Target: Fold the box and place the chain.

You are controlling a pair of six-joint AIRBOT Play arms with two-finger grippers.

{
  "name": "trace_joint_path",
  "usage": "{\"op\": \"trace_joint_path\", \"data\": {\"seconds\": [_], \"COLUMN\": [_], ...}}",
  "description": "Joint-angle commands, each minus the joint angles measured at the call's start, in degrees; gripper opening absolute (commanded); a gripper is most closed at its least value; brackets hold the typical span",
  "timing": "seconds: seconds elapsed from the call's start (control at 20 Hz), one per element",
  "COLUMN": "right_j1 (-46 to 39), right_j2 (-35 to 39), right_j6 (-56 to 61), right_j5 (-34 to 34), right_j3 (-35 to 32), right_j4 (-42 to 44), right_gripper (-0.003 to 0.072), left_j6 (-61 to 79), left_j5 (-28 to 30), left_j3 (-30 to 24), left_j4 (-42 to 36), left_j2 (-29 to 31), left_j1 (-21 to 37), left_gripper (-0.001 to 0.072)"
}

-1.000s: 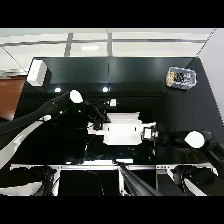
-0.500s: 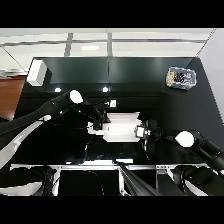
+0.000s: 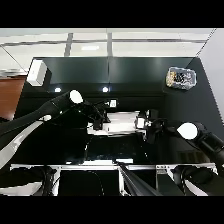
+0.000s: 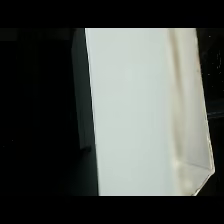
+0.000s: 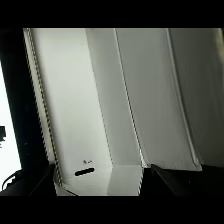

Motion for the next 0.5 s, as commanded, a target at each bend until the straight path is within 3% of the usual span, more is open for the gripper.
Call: {"op": "trace_joint_path", "data": {"seconds": [0.0, 0.45], "right_j1": [-2.91, -6.05], "right_j2": [-2.82, -9.38], "right_j6": [-5.40, -17.38], "right_j5": [-0.31, 6.40], "right_j3": [0.46, 1.09], "right_j4": [6.69, 17.81], "right_gripper": [0.0692, 0.0692], "left_j6": [0.02, 0.04], "left_j5": [-0.04, -0.04], "left_j3": [-0.02, 0.02], "left_j4": [0.00, 0.02], "left_j2": [-0.04, -0.04], "left_j1": [0.00, 0.02], "left_gripper": [0.0027, 0.0028]}}
